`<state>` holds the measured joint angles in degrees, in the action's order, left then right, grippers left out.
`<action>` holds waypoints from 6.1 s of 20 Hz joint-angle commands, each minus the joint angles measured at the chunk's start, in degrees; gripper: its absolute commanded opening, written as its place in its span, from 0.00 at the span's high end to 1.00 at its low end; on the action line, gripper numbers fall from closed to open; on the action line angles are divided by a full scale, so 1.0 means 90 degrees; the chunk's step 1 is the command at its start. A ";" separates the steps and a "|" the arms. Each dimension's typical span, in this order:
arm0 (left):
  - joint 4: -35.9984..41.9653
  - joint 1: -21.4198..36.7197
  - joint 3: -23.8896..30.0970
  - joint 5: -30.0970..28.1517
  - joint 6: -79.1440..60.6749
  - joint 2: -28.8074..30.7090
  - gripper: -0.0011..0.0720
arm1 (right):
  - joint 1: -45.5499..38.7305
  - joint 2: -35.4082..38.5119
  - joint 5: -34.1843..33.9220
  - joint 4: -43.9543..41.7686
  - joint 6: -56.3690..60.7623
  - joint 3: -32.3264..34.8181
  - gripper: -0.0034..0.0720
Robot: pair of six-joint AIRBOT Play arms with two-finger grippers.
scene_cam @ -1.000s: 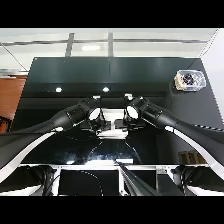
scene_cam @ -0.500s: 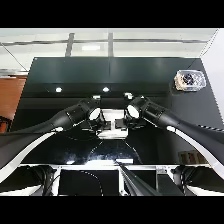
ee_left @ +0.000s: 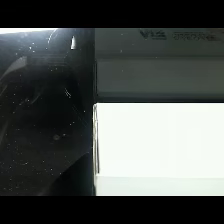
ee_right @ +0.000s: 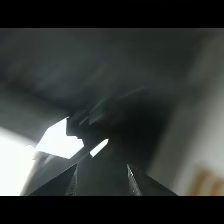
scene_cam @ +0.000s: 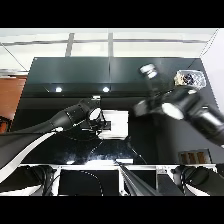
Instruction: Fold the box and place the chain.
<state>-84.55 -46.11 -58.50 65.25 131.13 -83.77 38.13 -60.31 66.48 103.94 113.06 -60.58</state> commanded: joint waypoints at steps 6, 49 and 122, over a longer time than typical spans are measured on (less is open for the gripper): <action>-0.0002 0.0002 -0.0002 -0.0027 0.0002 -0.0005 0.94 | -0.4408 -0.1243 -0.2868 0.1015 0.0457 -0.0245 0.35; -0.0002 0.0002 -0.0002 -0.0002 0.0000 -0.0005 0.94 | -0.5884 -0.6547 0.1246 -0.3667 0.1307 -0.6030 0.52; 0.0119 0.0015 -0.0002 -0.0010 -0.0005 -0.0005 0.94 | -0.2569 0.0097 0.2958 -0.7089 -0.4522 -0.2929 0.95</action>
<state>-83.46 -46.04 -58.50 65.17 131.11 -83.77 15.27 -60.31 92.55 47.16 74.65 -86.98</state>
